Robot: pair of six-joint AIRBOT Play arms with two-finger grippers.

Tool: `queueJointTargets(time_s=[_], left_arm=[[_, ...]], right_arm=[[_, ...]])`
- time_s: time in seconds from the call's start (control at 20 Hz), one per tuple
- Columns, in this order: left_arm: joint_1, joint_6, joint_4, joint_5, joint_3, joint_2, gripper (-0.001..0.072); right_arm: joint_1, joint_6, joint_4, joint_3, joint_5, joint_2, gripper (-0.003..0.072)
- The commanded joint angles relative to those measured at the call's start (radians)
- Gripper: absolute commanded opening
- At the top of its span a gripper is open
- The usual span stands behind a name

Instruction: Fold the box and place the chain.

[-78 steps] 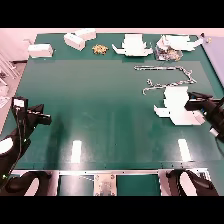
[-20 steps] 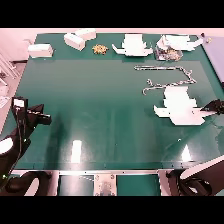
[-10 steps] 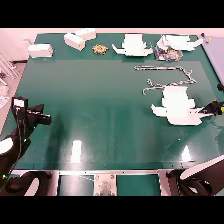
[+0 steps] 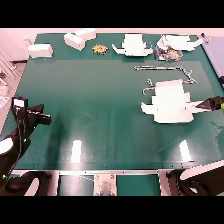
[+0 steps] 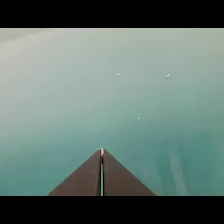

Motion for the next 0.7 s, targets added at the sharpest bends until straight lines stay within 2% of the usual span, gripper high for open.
queueJointTargets(time_s=[0.0, 0.2, 0.25, 0.45, 0.55, 0.65], left_arm=[[0.001, 0.000, 0.000, 0.001, 0.001, 0.000, 0.0020], [0.001, 0.000, 0.000, 0.000, 0.001, 0.000, 0.0020], [0.000, 0.000, 0.000, 0.000, 0.001, 0.000, 0.0020], [0.001, 0.000, 0.000, 0.000, 0.001, 0.000, 0.0020], [0.001, 0.000, 0.000, 0.000, 0.001, 0.000, 0.0020], [0.001, 0.000, 0.000, 0.000, 0.001, 0.000, 0.0020]], right_arm=[[0.077, -0.024, 0.111, -0.145, 0.000, 0.087, 0.0006], [0.269, -0.032, 0.175, -0.266, -0.016, 0.121, 0.0004], [0.325, -0.036, 0.214, -0.295, -0.052, 0.122, 0.0002], [0.518, -0.051, 0.360, -0.354, -0.360, 0.144, 0.0001], [0.605, -0.013, 0.429, -0.357, -0.454, 0.148, 0.0001], [0.689, 0.061, 0.433, -0.357, -0.571, 0.144, 0.0001]])
